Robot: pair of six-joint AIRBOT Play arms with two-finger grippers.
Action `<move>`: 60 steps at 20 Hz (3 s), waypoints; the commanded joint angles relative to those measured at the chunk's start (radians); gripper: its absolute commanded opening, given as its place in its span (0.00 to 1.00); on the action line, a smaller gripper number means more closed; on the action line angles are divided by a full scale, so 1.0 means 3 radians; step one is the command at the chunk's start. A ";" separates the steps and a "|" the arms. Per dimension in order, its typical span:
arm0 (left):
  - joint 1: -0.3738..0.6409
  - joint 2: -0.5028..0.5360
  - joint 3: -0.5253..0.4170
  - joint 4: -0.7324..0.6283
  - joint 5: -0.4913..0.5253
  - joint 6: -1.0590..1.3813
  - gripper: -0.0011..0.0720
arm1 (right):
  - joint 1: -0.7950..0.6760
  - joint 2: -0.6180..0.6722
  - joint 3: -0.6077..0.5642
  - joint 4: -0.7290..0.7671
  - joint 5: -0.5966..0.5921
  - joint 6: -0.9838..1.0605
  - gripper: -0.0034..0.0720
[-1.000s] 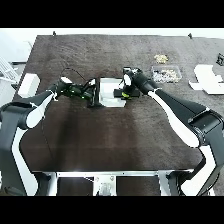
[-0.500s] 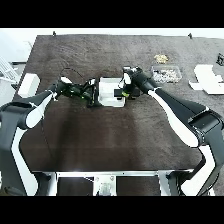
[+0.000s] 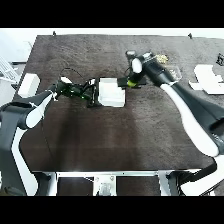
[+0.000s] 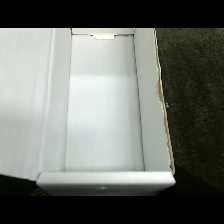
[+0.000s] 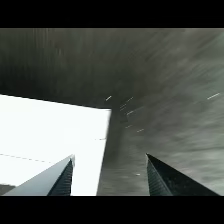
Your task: Fold the box and place the chain.
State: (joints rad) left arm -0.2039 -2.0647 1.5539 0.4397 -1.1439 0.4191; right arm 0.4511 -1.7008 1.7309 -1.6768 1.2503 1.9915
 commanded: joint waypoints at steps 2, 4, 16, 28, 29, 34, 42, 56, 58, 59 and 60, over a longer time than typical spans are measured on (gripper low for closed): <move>-0.0001 -0.0001 0.0001 0.0003 -0.0001 -0.0003 0.41 | -0.0523 0.0473 0.0006 0.0001 -0.0291 -0.0779 0.75; -0.0001 -0.0001 0.0001 0.0003 -0.0001 -0.0003 0.41 | -0.1003 0.0460 0.0005 0.0098 -0.0381 -0.0993 0.75; -0.0001 -0.0001 0.0001 0.0004 0.0008 -0.0003 0.41 | -0.2068 -0.0898 0.0688 0.1438 -0.0688 -0.2007 0.72; -0.0001 -0.0001 0.0001 0.0004 0.0006 -0.0003 0.41 | -0.1961 -0.1277 0.0785 0.1438 -0.0774 -0.2052 0.69; -0.0001 -0.0001 0.0001 0.0004 0.0005 -0.0003 0.41 | -0.1953 -0.1305 0.0792 0.1432 -0.0776 -0.2054 0.69; -0.0001 -0.0001 0.0001 0.0004 0.0006 -0.0004 0.41 | -0.1948 -0.1338 0.0820 0.1425 -0.0787 -0.2036 0.16; -0.0001 -0.0001 0.0001 0.0004 0.0005 -0.0003 0.41 | -0.1926 -0.0987 0.0868 0.1099 -0.0614 -0.1830 0.06; -0.0001 -0.0001 0.0001 0.0004 0.0001 -0.0003 0.41 | -0.1413 0.0785 0.0868 0.0783 -0.0371 -0.1776 0.06; -0.0001 -0.0001 0.0001 0.0004 -0.0001 -0.0003 0.41 | -0.1286 0.0965 0.0868 0.0782 -0.0356 -0.1776 0.06; -0.0001 -0.0001 0.0001 0.0004 -0.0001 -0.0004 0.41 | -0.1235 0.1021 0.0868 0.0782 -0.0313 -0.1776 0.06; -0.0001 -0.0001 0.0001 0.0003 -0.0001 -0.0003 0.41 | -0.1188 0.1064 0.0868 0.0783 -0.0233 -0.1776 0.06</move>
State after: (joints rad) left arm -0.2047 -2.0647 1.5539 0.4404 -1.1435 0.4179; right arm 0.0513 -1.4490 1.9907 -1.4361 1.1481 1.4578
